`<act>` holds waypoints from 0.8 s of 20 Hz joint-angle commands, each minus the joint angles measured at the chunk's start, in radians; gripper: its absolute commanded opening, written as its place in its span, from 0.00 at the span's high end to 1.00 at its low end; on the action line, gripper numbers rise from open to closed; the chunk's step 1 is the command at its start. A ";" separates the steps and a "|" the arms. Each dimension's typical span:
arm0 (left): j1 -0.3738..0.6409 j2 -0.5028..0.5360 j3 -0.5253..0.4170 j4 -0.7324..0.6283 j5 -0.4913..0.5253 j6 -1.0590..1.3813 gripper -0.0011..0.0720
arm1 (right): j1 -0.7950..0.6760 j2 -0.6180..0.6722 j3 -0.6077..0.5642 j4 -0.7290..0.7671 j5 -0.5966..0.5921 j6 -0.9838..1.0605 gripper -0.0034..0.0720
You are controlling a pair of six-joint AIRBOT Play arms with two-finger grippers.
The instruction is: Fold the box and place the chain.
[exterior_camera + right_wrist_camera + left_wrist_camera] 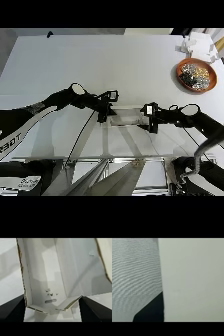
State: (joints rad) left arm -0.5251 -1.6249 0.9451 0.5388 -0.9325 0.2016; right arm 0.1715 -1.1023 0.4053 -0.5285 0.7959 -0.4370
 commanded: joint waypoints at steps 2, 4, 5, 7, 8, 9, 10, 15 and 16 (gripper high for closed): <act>0.000 0.000 0.001 0.000 0.001 0.000 0.97 | 0.000 -0.056 0.001 0.074 0.009 -0.063 0.04; 0.000 0.000 0.001 0.000 0.001 0.000 0.97 | 0.000 -0.092 0.001 0.074 0.008 -0.071 0.04; 0.000 0.000 0.000 0.000 0.001 0.000 0.97 | 0.000 -0.100 0.001 0.074 0.006 -0.075 0.04; 0.000 0.000 0.001 0.000 0.001 0.000 0.97 | 0.000 -0.102 0.001 0.081 0.003 -0.118 0.06; 0.000 0.000 0.001 0.000 0.001 0.000 0.97 | 0.000 -0.102 0.001 0.095 0.001 -0.126 0.07; 0.000 0.000 0.000 0.000 0.001 0.000 0.97 | 0.000 -0.103 0.001 0.106 0.000 -0.127 0.10; 0.000 0.000 0.000 0.000 0.001 0.000 0.97 | 0.000 -0.108 0.001 0.116 0.000 -0.143 0.11; 0.000 0.000 0.001 0.000 0.001 0.000 0.97 | 0.000 -0.120 0.001 0.136 -0.024 -0.149 0.12; 0.000 0.000 0.001 0.000 0.001 0.000 0.97 | 0.000 -0.127 0.001 0.146 -0.027 -0.150 0.14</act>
